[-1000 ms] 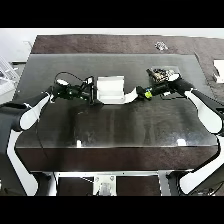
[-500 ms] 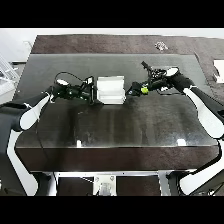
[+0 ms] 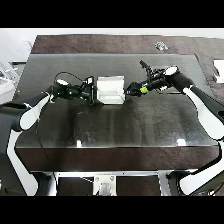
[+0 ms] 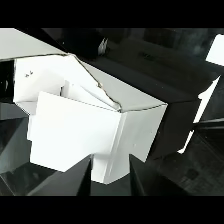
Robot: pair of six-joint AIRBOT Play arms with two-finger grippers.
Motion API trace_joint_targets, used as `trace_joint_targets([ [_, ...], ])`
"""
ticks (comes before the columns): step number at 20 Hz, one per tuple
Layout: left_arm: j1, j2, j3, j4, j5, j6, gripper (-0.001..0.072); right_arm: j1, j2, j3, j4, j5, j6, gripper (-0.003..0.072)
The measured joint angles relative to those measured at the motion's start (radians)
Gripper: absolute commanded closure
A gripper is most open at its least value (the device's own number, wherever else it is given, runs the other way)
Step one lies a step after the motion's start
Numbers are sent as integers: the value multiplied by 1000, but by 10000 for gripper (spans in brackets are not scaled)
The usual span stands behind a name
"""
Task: Fold the box and place the chain.
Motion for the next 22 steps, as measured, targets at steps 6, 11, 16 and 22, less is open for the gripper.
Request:
trace_joint_targets([
  [6,0,0,0,-1,0,0,171,8,0,7,4,-2,0,201],
  [11,0,0,0,-2,0,0,171,26,0,11,2,-5,1,203],
  [16,0,0,0,-2,0,0,171,44,0,12,-13,-17,3,215],
  [22,0,0,0,-2,0,0,171,80,0,53,-116,-27,56,215],
])
